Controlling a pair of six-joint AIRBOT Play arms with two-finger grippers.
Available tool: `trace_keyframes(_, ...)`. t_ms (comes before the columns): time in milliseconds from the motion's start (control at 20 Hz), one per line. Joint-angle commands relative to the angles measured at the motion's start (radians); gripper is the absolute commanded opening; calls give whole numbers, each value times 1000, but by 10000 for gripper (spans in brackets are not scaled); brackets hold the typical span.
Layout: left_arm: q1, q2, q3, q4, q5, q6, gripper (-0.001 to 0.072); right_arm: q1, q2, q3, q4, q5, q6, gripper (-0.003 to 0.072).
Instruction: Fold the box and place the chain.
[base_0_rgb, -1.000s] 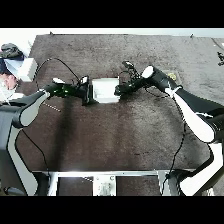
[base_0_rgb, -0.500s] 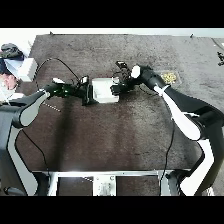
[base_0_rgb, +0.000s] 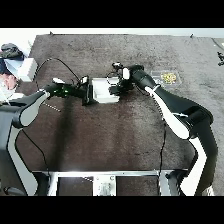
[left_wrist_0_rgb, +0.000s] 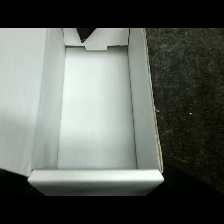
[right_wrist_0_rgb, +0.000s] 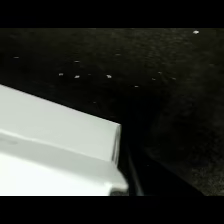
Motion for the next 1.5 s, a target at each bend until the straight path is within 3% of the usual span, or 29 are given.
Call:
trace_keyframes(0, 0, 0, 0, -1, 0, 0, 325, 3, -3, 6, -49, 6, 68, 281)
trace_keyframes(600, 0, 0, 0, -1, 0, 0, 325, 42, -17, 5, -114, 5, 139, 271)
trace_keyframes(700, 0, 0, 0, -1, -1, 0, 325, 51, -17, 5, -131, 6, 147, 151)
trace_keyframes(900, 0, 0, 0, -1, -1, 0, 326, 51, -17, 5, -132, 19, 185, 149)
trace_keyframes(1000, 0, 0, 0, -1, -1, 0, 326, 54, -17, 5, -138, 20, 199, 37)
trace_keyframes(1100, 0, 0, 0, -1, 0, 0, 326, 56, -17, 5, -138, 13, 199, 37)
trace_keyframes(1200, 0, 0, 0, -1, -1, 0, 326, 57, -17, 5, -138, 14, 200, 41)
trace_keyframes(1300, 0, 0, 0, -1, 0, 0, 326, 57, -16, 5, -138, 14, 207, 144)
trace_keyframes(1350, 0, 0, 0, -1, -1, 0, 326, 58, -13, 5, -138, 13, 206, 269)
trace_keyframes(1450, 0, 0, 0, -1, -1, 0, 326, 58, 2, 5, -138, 13, 205, 305)
